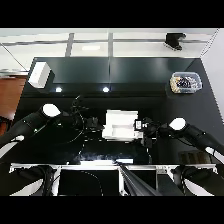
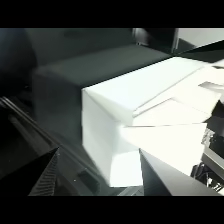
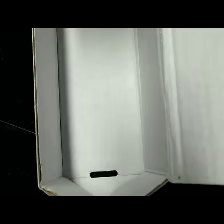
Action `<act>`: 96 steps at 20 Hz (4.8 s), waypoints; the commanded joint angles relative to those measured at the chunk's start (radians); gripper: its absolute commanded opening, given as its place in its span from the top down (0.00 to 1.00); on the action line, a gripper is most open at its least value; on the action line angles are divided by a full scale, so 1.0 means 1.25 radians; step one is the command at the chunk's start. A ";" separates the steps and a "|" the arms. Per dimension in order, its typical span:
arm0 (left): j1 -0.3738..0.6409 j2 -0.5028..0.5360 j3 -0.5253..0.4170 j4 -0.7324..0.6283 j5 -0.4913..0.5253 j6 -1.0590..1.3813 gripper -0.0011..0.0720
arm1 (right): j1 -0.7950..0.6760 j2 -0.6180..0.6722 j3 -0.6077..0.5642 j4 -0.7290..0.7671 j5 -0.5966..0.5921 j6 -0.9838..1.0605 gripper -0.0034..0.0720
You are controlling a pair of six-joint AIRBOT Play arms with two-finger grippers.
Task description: Fold the box and place the chain.
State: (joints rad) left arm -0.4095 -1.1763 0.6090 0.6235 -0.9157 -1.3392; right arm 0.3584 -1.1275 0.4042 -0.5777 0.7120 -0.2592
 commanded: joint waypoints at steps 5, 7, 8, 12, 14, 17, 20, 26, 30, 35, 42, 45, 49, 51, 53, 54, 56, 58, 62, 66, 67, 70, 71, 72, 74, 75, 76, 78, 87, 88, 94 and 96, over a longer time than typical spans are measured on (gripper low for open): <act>-0.057 0.007 0.011 -0.002 0.024 0.001 0.20 | 0.000 0.000 0.000 0.001 -0.002 0.001 0.53; -0.093 0.007 0.011 -0.001 0.082 0.000 0.20 | 0.000 0.000 0.000 0.001 -0.002 0.001 0.54; -0.110 0.007 0.011 0.000 0.111 -0.007 0.20 | 0.000 0.000 0.000 0.001 -0.002 0.001 0.54; -0.162 0.007 0.011 0.101 0.163 -0.131 0.20 | 0.000 0.000 0.000 0.001 -0.002 0.001 0.54; -0.176 0.007 0.011 0.157 0.163 -0.186 0.20 | 0.000 0.000 0.000 0.001 -0.002 0.001 0.54; -0.194 -0.002 0.016 0.192 0.188 -0.233 0.20 | 0.000 0.000 0.000 0.001 -0.002 0.001 0.54; -0.203 -0.036 0.055 0.192 0.177 -0.234 0.20 | 0.000 0.000 0.000 0.001 -0.002 0.001 0.54; -0.246 -0.109 0.187 0.363 0.027 -0.390 0.20 | 0.000 0.000 0.000 0.001 -0.002 0.001 0.54; -0.260 -0.115 0.248 0.458 -0.062 -0.466 0.20 | 0.000 0.000 0.000 0.001 -0.002 0.001 0.54; -0.282 -0.116 0.273 0.457 -0.065 -0.491 0.27 | 0.000 0.000 0.000 0.001 -0.002 0.001 0.54; -0.321 -0.116 0.273 0.468 -0.025 -0.548 0.52 | 0.000 0.000 0.000 0.001 -0.002 0.001 0.54; -0.321 -0.117 0.274 0.521 -0.034 -0.595 0.52 | 0.000 0.000 0.000 0.001 -0.002 0.001 0.54; -0.321 -0.137 0.281 0.545 -0.048 -0.629 0.52 | 0.000 0.000 0.000 0.001 -0.002 0.001 0.53; -0.331 -0.163 0.301 0.555 -0.059 -0.629 0.52 | 0.000 0.000 0.000 0.001 -0.002 0.001 0.54; -0.350 -0.195 0.332 0.601 -0.075 -0.635 0.59 | 0.000 0.000 0.000 0.001 -0.002 0.001 0.54; -0.359 -0.208 0.345 0.627 -0.084 -0.651 0.62 | 0.000 0.000 0.000 0.001 -0.002 0.001 0.54; -0.372 -0.229 0.371 0.655 -0.109 -0.674 0.62 | 0.000 0.000 0.000 0.001 -0.002 0.001 0.54; -0.379 -0.247 0.390 0.668 -0.143 -0.689 0.62 | 0.000 0.000 0.000 0.001 -0.002 0.001 0.54; -0.379 -0.281 0.432 0.670 -0.191 -0.722 0.62 | 0.000 0.000 0.000 0.001 -0.002 0.001 0.54; -0.381 -0.289 0.433 0.670 -0.191 -0.795 0.62 | 0.000 0.000 0.000 0.001 -0.002 0.001 0.54; -0.381 -0.295 0.433 0.670 -0.182 -0.802 0.62 | 0.000 0.000 0.000 0.001 -0.002 0.001 0.54; -0.385 -0.309 0.433 0.665 -0.181 -0.802 0.61 | 0.000 0.000 0.000 0.001 -0.002 0.001 0.54; -0.388 -0.311 0.433 0.664 -0.181 -0.802 0.61 | 0.000 0.000 0.000 0.001 -0.002 0.001 0.54; -0.390 -0.312 0.433 0.664 -0.179 -0.802 0.61 | 0.000 0.000 0.000 0.001 -0.002 0.001 0.54; -0.391 -0.312 0.433 0.664 -0.175 -0.802 0.61 | 0.000 0.000 0.000 0.001 -0.002 0.001 0.54; -0.391 -0.313 0.433 0.664 -0.175 -0.802 0.61 | 0.000 0.000 0.000 0.001 -0.002 0.001 0.54; -0.391 -0.313 0.433 0.664 -0.175 -0.802 0.61 | 0.000 0.000 0.000 0.001 -0.002 0.001 0.54; -0.391 -0.315 0.433 0.664 -0.177 -0.803 0.62 | 0.000 0.000 0.000 0.001 -0.002 0.001 0.54; -0.390 -0.318 0.435 0.653 -0.179 -0.805 0.65 | 0.000 0.000 0.000 0.001 -0.002 0.001 0.54; -0.390 -0.318 0.435 0.650 -0.180 -0.805 0.56 | 0.000 0.000 0.000 0.001 -0.002 0.001 0.54; -0.389 -0.318 0.435 0.650 -0.190 -0.805 0.72 | 0.000 0.000 0.000 0.001 -0.002 0.001 0.54; -0.389 -0.318 0.435 0.650 -0.190 -0.805 0.86 | 0.000 0.000 0.000 0.001 -0.002 0.001 0.54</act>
State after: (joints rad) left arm -0.8963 -1.5742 1.1519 1.4403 -1.1580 -2.3451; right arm 0.3580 -1.1275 0.4042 -0.5777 0.7105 -0.2581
